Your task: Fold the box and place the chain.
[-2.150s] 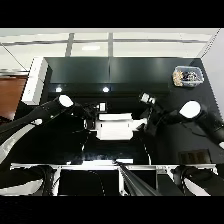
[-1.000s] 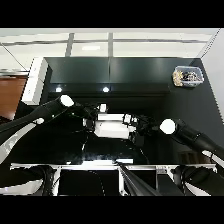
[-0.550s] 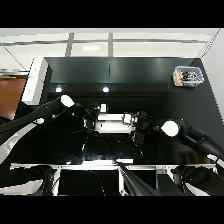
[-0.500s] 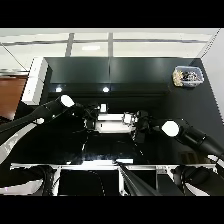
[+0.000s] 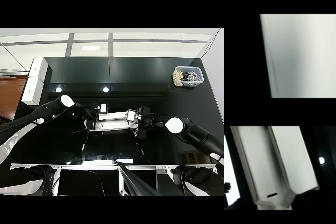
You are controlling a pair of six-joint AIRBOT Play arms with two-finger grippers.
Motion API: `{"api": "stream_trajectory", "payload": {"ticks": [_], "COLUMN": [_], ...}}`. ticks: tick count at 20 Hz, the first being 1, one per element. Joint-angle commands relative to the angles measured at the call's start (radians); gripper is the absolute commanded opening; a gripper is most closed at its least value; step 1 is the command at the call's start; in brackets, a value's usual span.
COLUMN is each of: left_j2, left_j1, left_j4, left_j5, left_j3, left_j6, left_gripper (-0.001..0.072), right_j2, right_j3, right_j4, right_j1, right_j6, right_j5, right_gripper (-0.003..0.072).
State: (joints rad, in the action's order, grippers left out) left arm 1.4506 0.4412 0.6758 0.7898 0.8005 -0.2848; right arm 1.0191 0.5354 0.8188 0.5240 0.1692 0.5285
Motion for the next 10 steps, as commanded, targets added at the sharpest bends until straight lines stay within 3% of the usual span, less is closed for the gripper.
{"api": "stream_trajectory", "payload": {"ticks": [1, 10], "left_j2": [0.000, 0.000], "left_j1": [0.002, 0.001], "left_j4": [0.000, 0.000], "left_j5": [0.000, -0.001], "left_j3": [0.001, 0.001], "left_j6": [0.000, 0.000], "left_gripper": [0.0026, 0.0026], "right_j2": [0.004, 0.088], "right_j3": [0.001, 0.000], "right_j4": [-0.131, -0.249], "right_j1": [-0.024, -0.026], "right_j6": [-0.140, -0.246], "right_j5": [0.010, 0.058], "right_gripper": [0.0719, 0.0718]}}
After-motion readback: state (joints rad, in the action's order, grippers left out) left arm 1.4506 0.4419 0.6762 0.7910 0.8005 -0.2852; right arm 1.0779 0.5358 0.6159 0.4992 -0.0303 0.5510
